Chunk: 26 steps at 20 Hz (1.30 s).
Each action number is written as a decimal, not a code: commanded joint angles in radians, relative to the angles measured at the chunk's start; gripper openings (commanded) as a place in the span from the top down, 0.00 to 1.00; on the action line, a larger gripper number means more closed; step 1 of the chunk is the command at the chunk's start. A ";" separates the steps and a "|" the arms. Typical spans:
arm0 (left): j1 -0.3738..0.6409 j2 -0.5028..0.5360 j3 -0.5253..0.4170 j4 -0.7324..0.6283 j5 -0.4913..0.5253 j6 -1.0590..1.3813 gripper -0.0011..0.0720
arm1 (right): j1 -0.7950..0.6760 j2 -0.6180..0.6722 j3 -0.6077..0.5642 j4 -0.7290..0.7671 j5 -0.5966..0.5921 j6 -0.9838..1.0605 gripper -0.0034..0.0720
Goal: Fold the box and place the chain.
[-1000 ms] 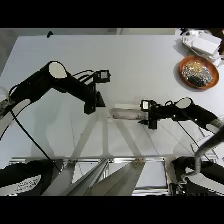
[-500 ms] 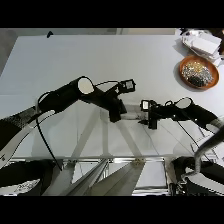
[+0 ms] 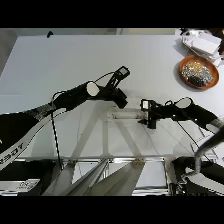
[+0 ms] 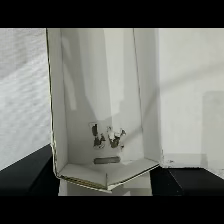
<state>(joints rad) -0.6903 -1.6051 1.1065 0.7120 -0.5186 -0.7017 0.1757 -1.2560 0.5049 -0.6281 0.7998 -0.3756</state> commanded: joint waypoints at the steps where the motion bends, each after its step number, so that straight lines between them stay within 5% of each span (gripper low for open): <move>1: 0.003 -0.014 0.000 0.003 0.021 -0.024 0.97 | 0.000 0.001 0.000 -0.004 0.000 0.000 0.58; 9: 0.006 0.122 0.000 0.065 -0.105 0.031 0.98 | 0.000 0.001 0.000 -0.004 0.000 0.000 0.58; 16: 0.088 0.247 -0.005 0.330 -0.485 0.023 0.98 | 0.000 0.001 0.000 -0.004 0.000 0.000 0.58; 22: 0.146 0.228 -0.096 0.333 -0.495 0.215 0.97 | 0.000 0.001 0.000 -0.004 0.000 0.000 0.58; 23: 0.143 0.213 -0.096 0.333 -0.504 0.244 0.95 | 0.000 0.001 0.000 -0.004 0.000 0.000 0.58; 26: 0.135 0.161 -0.096 0.336 -0.503 0.322 0.62 | 0.000 0.001 0.000 -0.004 0.000 0.000 0.58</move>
